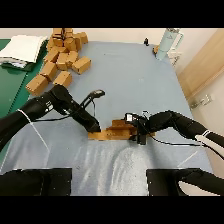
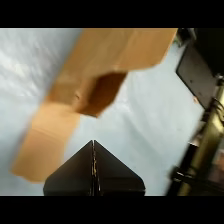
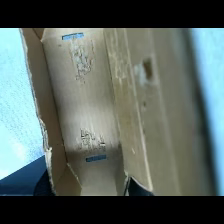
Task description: Fold the box.
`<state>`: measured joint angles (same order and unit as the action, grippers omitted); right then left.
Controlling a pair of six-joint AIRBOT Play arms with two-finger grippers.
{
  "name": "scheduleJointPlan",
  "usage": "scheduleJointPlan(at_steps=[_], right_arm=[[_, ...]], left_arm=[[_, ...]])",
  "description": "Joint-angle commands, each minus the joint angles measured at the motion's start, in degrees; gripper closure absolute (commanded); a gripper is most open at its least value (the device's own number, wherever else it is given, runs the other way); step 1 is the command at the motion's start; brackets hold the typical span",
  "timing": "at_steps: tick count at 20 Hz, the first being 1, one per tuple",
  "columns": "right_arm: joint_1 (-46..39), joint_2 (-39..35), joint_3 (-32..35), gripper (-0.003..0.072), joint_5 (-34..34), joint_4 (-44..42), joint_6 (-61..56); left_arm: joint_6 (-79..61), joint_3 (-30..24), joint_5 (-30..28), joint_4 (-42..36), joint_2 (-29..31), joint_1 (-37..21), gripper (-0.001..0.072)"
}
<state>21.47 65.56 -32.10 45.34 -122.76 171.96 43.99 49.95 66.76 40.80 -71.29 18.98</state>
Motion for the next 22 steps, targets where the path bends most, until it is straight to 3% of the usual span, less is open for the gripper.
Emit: scheduleJointPlan(at_steps=[1,5,10,14,18,22], right_arm=[[0.0,0.0,0.0,0.0169,0.0,0.0,0.0],[0.0,0.0,0.0,0.0168,0.0,0.0,0.0],[0.0,0.0,0.0,0.0168,0.0,0.0,0.0],[0.0,0.0,0.0,0.0169,0.0,0.0,0.0],[0.0,0.0,0.0,0.0168,0.0,0.0,0.0],[0.0,0.0,0.0,0.0168,0.0,0.0,0.0]], left_arm=[[16.0,-1.6,3.4,-2.7,0.4,5.2,0.0698],[17.4,-0.3,-14.7,-12.1,-1.6,13.1,0.0698],[18.7,5.4,-24.4,-12.3,-9.8,13.4,0.0699],[18.8,8.9,-27.9,-12.3,-15.1,13.4,0.0699],[19.1,9.3,-29.6,-12.1,-15.8,13.4,0.0699],[20.2,9.5,-24.1,-12.1,-15.8,13.4,0.0699]])
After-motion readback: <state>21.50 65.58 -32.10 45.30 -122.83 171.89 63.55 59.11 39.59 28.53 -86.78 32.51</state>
